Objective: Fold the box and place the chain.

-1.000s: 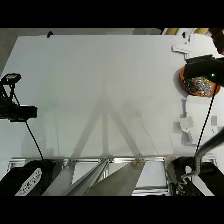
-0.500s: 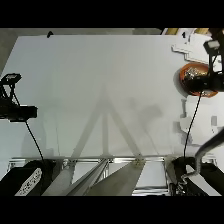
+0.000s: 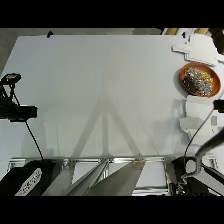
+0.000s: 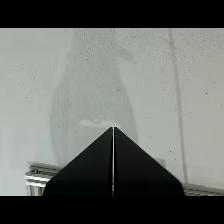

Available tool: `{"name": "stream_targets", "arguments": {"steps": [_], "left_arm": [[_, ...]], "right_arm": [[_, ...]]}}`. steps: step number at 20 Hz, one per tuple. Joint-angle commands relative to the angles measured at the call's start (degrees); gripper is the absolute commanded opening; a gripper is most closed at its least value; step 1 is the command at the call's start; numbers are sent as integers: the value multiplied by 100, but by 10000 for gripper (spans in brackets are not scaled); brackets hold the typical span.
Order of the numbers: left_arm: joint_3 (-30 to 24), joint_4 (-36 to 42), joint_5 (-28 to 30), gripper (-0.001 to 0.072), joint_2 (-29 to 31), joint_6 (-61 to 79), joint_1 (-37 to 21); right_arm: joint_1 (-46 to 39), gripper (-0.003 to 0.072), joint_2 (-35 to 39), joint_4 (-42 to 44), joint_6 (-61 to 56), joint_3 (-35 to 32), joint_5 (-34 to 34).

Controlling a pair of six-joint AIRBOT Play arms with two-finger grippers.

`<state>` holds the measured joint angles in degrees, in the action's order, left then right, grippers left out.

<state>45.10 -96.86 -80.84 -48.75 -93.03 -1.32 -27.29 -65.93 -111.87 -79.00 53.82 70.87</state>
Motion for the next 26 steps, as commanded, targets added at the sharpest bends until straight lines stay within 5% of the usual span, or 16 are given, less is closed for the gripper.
{"name": "stream_targets", "arguments": {"steps": [1,12,13,15,16,19,26], "left_arm": [[-4,-2,0,9,2,2,-2],[-4,-2,0,9,2,2,-2],[-4,-2,0,9,2,2,-2],[-4,-2,0,9,2,2,-2],[-4,-2,0,9,2,2,-2],[-4,-2,0,9,2,2,-2],[-4,-2,0,9,2,2,-2]], "right_arm": [[-960,502,-251,-282,160,0,-22],[-1598,394,-1434,-175,728,0,-260],[-1596,354,-1486,-63,730,0,-332],[-1539,65,-1504,140,732,0,-393],[-1478,18,-1502,129,752,2,-271],[-1021,18,-1263,358,761,4,52],[927,17,164,3134,1071,-166,184]]}}
